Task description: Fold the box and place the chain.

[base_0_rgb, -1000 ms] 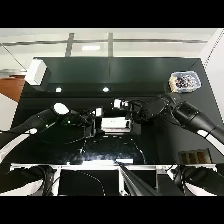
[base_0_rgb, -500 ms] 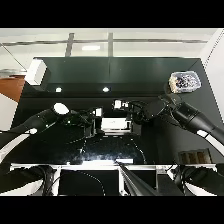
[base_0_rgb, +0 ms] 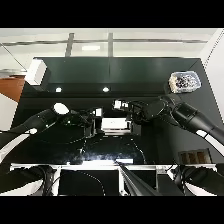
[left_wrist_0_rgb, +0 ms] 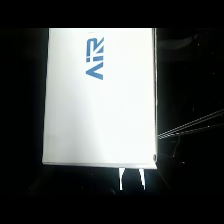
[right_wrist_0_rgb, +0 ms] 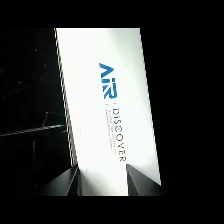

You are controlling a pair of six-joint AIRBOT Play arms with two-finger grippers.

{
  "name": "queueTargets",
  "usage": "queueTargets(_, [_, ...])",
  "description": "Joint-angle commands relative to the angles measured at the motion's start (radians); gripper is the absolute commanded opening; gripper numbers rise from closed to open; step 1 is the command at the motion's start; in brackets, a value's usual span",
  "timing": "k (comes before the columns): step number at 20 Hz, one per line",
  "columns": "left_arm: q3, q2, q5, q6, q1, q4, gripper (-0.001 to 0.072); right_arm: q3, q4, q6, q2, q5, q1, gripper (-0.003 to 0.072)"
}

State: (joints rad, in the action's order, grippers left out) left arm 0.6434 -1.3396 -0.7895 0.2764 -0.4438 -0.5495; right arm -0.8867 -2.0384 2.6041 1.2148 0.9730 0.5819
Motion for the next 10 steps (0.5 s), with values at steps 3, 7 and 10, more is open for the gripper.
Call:
queueTargets(3, [0.000, 0.000, 0.001, 0.000, 0.000, 0.000, 0.0478, -0.023, 0.025, -0.219, -0.080, 0.013, -0.019, 0.0325])
queueTargets(7, [0.000, 0.000, 0.001, 0.000, 0.000, 0.000, 0.0478, -0.018, 0.023, -0.505, -0.144, 0.114, -0.113, 0.0038])
queueTargets(10, [0.000, 0.000, 0.001, 0.000, 0.000, 0.000, 0.0478, 0.091, -0.198, -0.649, -0.142, -0.004, -0.174, 0.0023])
